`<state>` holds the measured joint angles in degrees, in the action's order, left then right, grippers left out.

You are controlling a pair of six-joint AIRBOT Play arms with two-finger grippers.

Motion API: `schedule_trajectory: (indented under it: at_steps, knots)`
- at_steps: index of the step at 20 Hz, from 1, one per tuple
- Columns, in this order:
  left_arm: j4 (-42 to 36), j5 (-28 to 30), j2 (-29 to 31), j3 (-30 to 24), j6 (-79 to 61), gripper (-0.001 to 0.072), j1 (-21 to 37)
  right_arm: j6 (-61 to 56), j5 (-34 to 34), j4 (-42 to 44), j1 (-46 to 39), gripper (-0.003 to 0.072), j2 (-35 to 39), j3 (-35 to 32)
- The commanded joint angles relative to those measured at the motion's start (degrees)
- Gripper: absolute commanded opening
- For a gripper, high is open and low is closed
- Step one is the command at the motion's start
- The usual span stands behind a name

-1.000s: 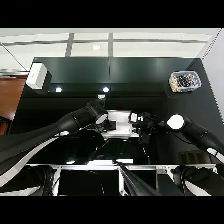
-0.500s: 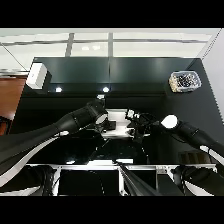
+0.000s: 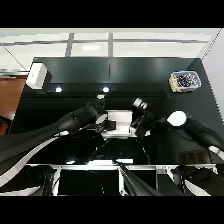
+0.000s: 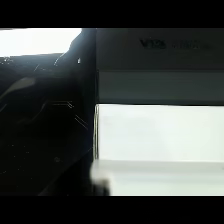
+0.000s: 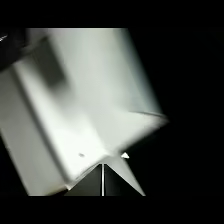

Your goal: Fold the box and place the chain.

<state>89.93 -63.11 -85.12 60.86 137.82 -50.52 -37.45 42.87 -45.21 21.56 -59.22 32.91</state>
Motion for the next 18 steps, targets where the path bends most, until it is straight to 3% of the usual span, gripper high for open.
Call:
schedule_trajectory:
  at_steps: [1,3,6,10,14,15,18]
  knots:
    - [0.0,-0.1,0.0,0.0,0.0,0.0026,0.0,-30.0,5.8,-13.1,-13.1,0.0016,7.1,2.1]
    - [-0.2,-0.1,0.0,0.0,0.0,0.0026,0.0,-41.6,5.2,-13.4,-23.5,0.0016,7.4,0.1]
    - [-0.2,-0.1,0.0,0.0,0.0,0.0026,0.0,-47.4,6.9,-11.2,-31.1,0.0016,6.0,-6.2]
    - [-0.2,-0.1,0.0,0.0,0.0,0.0027,0.0,-36.2,14.8,5.0,-25.7,0.0016,-2.7,-9.7]
    - [-0.2,-0.1,0.0,0.0,0.0,0.0026,0.0,-26.7,14.6,18.1,-16.9,0.0018,-9.4,-8.0]
    - [-0.2,-0.1,0.0,0.0,0.0,0.0027,0.0,-25.9,14.6,18.2,-16.1,0.0051,-9.5,-6.6]
    - [-0.2,-0.1,0.0,0.0,0.0,0.0026,0.0,-23.6,19.4,18.1,-16.9,0.0475,-9.5,-1.5]
